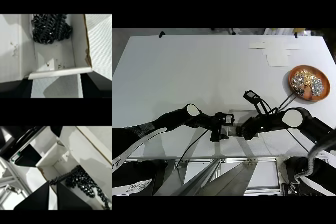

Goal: Fold the box and place the chain.

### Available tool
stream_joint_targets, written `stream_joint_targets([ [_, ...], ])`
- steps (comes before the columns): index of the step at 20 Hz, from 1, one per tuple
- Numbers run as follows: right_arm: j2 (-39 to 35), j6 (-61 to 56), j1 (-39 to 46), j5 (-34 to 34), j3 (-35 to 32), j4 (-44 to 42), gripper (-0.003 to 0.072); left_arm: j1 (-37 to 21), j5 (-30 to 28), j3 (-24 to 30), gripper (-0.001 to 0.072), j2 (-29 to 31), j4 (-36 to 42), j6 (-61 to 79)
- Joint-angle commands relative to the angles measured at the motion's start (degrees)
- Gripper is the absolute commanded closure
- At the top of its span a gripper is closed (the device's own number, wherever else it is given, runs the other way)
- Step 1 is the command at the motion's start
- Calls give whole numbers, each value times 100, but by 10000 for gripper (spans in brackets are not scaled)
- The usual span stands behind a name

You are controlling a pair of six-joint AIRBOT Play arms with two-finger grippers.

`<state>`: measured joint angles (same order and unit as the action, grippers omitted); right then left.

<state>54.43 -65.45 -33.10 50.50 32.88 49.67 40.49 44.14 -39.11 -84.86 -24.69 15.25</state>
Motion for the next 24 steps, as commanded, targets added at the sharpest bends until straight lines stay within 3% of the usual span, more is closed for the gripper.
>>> stream_joint_targets([
  [1, 68, 22, -44, -9, 28, 7, 475, -4, -2, -7, 570, 4, -2, 0],
  [5, -37, 15, 94, 1095, 804, 382, 489, -4, 0, -7, 570, 4, -2, 2],
  [7, -105, -85, 533, 1790, 1366, 922, 613, -4, 0, -7, 570, 4, -2, 0],
  [9, -136, -291, 1097, 2109, 1746, 1644, 635, -4, -2, -7, 570, 4, -2, 0],
  [14, 63, -643, 2470, 1668, 1683, 2896, 650, -4, -2, -7, 570, 4, -2, 0],
  [17, 553, -828, 2848, 1165, 1390, 2988, 670, -4, -2, -7, 570, 4, -2, 2],
  [18, 743, -824, 2846, 1064, 1320, 3014, 658, -4, -2, -7, 570, 4, -2, 2],
  [20, 1115, -831, 2778, 994, 1268, 3077, 271, -4, -2, -7, 570, 4, -2, 0],
  [24, 1626, -1657, 2588, 1001, 1268, 3842, 283, -4, 0, -7, 570, 4, -2, 0],
])
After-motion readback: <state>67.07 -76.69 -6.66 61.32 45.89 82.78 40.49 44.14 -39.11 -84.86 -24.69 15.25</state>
